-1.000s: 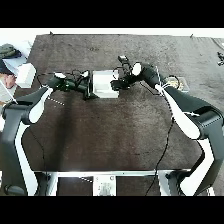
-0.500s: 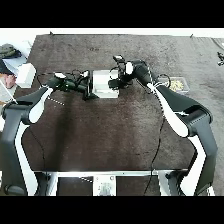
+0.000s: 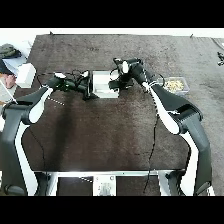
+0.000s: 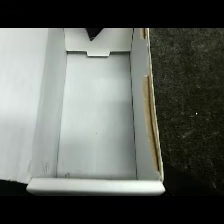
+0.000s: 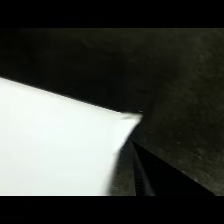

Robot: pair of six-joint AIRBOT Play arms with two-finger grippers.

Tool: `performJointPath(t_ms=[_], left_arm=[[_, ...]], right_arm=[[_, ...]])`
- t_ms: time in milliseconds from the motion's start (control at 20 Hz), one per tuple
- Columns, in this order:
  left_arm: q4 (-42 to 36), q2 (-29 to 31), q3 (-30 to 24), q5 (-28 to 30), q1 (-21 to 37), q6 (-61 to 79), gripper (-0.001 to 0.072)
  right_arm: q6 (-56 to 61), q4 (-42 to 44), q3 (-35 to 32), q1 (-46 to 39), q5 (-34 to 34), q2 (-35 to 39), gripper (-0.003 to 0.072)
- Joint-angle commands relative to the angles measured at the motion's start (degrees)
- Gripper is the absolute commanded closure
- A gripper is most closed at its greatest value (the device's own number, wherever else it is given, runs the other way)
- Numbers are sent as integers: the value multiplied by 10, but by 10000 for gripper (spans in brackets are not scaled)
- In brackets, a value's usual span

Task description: Fold the box and place the chain.

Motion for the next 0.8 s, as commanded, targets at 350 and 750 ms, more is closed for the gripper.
performJointPath(t_ms=[350, 750], left_arm=[[0, 0, 0, 0, 0, 0, 427], [-1, 0, 0, 0, 0, 0, 427]], right_arm=[[39, -12, 5, 4, 9, -7, 316], [46, -15, 6, 16, -24, -9, 317]])
